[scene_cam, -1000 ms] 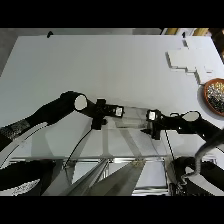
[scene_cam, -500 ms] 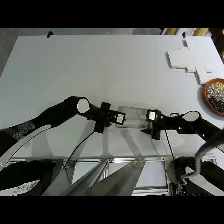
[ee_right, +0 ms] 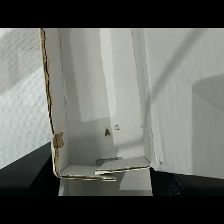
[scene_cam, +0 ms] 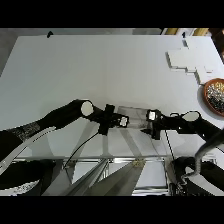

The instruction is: Fold the box and place the chain.

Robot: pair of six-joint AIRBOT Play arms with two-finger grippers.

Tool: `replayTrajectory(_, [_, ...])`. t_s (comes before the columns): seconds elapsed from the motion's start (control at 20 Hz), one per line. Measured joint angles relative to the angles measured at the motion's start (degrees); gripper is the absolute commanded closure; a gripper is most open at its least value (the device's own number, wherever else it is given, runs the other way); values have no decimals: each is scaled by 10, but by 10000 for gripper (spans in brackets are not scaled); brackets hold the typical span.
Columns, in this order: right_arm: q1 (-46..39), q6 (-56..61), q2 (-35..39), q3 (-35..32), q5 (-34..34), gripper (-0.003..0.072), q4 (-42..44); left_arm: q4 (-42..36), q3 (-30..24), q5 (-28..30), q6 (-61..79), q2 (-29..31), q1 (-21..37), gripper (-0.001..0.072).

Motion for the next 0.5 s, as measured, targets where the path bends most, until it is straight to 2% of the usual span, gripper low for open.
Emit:
replayTrajectory(0.4, [0,0,0,0,0,292,0,-28,0,31,18,0,-18,627])
replayTrajectory(0.45, [0,0,0,0,0,292,0,-33,0,33,24,-1,-22,541])
replayTrajectory(0.5, [0,-2,0,0,0,292,0,-37,0,34,28,-2,-24,402])
